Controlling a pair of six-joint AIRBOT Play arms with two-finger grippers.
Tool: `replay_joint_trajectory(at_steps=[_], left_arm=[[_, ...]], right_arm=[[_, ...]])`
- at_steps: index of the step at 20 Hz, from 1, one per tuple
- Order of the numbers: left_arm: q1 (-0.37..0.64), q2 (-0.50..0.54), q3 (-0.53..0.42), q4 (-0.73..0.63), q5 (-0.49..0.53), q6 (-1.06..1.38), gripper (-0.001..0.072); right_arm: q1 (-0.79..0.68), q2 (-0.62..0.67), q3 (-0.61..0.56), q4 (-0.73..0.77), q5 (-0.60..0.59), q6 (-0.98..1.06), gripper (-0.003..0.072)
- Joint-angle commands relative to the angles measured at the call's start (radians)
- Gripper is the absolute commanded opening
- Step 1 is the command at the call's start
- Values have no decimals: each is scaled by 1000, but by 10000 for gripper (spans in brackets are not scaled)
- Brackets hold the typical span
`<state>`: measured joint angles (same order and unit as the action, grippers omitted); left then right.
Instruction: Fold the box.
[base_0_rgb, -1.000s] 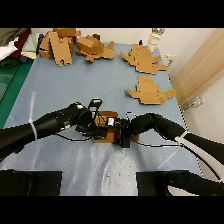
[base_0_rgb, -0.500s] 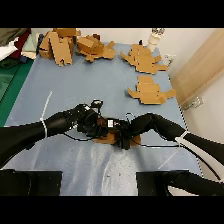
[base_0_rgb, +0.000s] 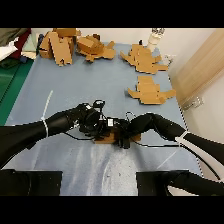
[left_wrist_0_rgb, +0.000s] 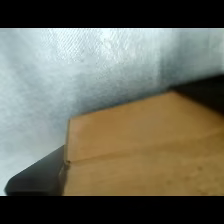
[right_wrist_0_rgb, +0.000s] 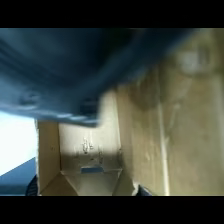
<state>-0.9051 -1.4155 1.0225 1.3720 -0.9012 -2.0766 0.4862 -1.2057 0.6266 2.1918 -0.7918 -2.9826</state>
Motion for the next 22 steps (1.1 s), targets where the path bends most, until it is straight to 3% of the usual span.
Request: replay_joint_trajectory(at_steps=[1,8,10,22], left_arm=[[2,1,33,-5,-30,23,391],[3,26,61,54,-174,72,393],[8,51,61,72,-195,71,489],[109,158,61,72,-261,131,488]], right_arm=[[0,0,0,-2,-3,0,594],[0,0,0,-39,-3,-1,595],[0,0,0,-39,-3,-1,595],[0,0,0,-39,-3,-1,595]])
